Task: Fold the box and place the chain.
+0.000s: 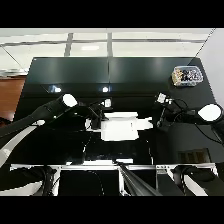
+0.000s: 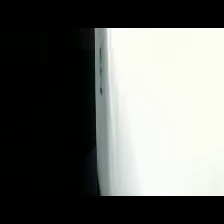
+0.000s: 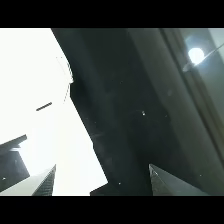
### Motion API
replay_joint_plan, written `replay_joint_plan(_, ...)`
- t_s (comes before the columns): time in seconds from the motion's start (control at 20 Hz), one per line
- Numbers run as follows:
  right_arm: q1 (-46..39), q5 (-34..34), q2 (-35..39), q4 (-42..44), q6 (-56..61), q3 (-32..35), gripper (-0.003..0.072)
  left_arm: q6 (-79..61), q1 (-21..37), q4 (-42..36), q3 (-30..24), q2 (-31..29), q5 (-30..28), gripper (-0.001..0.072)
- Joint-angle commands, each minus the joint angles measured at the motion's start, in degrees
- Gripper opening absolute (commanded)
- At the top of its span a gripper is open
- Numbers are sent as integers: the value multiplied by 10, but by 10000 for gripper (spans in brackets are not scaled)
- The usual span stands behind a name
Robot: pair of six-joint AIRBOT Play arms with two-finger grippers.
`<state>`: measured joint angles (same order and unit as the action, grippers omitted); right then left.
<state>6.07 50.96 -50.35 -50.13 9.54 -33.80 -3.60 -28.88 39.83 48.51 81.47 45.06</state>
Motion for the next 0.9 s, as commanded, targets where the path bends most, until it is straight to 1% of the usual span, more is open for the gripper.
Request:
replay_joint_plan(0.0, 13, 17, -3, 21, -32, 0, 664, -9, -1, 2, 0, 0, -12, 27)
replay_joint_plan(0.05, 28, 32, -8, 32, -35, 3, 664, -9, -1, 2, 0, 0, -12, 27)
replay_joint_plan(0.1, 46, 28, -13, 30, -38, 12, 663, -9, -1, 2, 0, 1, -13, 27)
replay_joint_plan(0.25, 87, 1, -38, 30, -61, 46, 664, -9, -1, 2, 0, 1, -12, 27)
replay_joint_plan(0.35, 106, -13, -57, 30, -99, 57, 664, -9, -1, 1, 0, 1, -11, 27)
replay_joint_plan(0.45, 127, -17, -80, 32, -148, 57, 663, -9, -1, 1, 0, 1, -11, 27)
replay_joint_plan(0.5, 140, -25, -90, 32, -154, 57, 664, -9, -1, 1, 0, 1, -11, 27)
replay_joint_plan(0.65, 176, -60, -109, 32, -157, 57, 663, -9, -1, 1, 0, 1, -11, 27)
replay_joint_plan(0.75, 184, -83, -118, 41, -158, 57, 663, -9, -1, 1, 0, 1, -11, 27)
replay_joint_plan(0.85, 184, -87, -123, 55, -159, 57, 663, -8, -1, 0, 0, 1, -11, 27)
